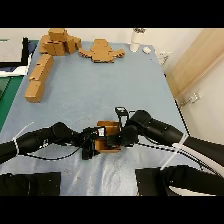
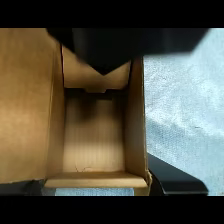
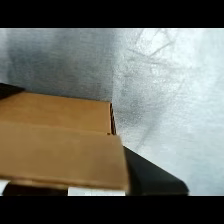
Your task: Fold the box.
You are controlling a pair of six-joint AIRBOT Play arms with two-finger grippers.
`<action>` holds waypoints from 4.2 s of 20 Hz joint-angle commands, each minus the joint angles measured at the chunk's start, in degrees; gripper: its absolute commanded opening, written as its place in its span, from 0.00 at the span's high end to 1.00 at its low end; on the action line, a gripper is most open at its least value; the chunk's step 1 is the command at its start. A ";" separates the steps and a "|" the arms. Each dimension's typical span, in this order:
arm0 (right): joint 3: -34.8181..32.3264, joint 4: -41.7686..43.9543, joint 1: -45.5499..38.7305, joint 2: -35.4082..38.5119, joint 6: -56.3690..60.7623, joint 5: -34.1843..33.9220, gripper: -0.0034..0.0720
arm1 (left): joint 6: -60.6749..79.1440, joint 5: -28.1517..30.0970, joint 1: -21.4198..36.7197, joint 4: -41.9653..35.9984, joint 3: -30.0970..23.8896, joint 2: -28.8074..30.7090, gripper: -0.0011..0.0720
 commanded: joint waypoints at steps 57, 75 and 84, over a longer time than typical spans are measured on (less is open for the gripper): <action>3.08 57.35 -34.58 -11.41 -91.30 -14.05 0.95 | 0.02 0.02 -0.02 0.02 0.02 0.02 0.14; -20.68 23.26 -3.23 22.71 -91.54 24.92 0.95 | 0.02 0.04 -0.02 0.02 0.02 0.02 0.14; -20.79 20.15 0.57 27.93 -94.68 26.14 0.42 | 0.02 0.02 -0.02 0.02 0.02 0.02 0.14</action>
